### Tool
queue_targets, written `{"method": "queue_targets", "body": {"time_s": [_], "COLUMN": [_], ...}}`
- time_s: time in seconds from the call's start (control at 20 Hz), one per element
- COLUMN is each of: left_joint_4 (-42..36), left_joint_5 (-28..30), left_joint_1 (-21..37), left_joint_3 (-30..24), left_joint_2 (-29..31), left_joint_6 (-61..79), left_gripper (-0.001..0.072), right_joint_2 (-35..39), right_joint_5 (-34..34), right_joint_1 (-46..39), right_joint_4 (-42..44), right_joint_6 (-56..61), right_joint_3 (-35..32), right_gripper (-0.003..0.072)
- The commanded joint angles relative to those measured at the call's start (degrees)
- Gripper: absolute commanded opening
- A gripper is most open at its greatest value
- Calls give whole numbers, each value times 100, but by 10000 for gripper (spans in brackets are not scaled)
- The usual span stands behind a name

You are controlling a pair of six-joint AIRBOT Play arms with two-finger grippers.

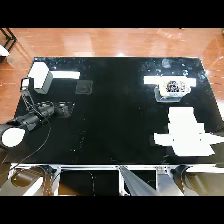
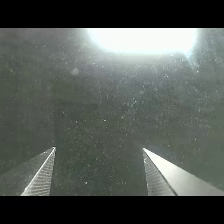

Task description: Fold the box and place the chain.

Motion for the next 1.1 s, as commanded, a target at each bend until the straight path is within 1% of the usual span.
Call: {"method": "queue_targets", "body": {"time_s": [0.0,0.05,0.2,0.25,0.3,0.5,0.65,0.85,0.9,1.05], "left_joint_4": [-9,-9,-11,-13,-11,-22,-352,-402,-487,-699], "left_joint_5": [72,85,214,278,308,317,258,251,258,264], "left_joint_1": [-4,-2,-4,-4,-2,-4,-4,-72,-138,-354], "left_joint_3": [0,0,0,0,0,0,0,0,0,-2], "left_joint_2": [-4,-4,-4,-4,-4,-4,-4,-4,-4,-7], "left_joint_6": [0,2,0,0,0,0,0,0,-2,2], "left_gripper": [630,630,630,630,630,630,626,624,601,597], "right_joint_2": [-4,-4,-4,-4,-2,11,223,603,717,1270], "right_joint_5": [70,94,149,168,203,313,297,151,133,-149], "right_joint_1": [33,50,98,101,98,107,337,1012,1246,2098], "right_joint_4": [79,140,192,192,192,431,713,1167,1182,1357], "right_joint_6": [-142,-210,-315,-350,-374,-365,-389,-424,-417,-387], "right_joint_3": [-20,-44,-208,-229,-234,-249,-518,-916,-1003,-1471], "right_gripper": [278,225,223,108,19,20,20,20,20,20]}}
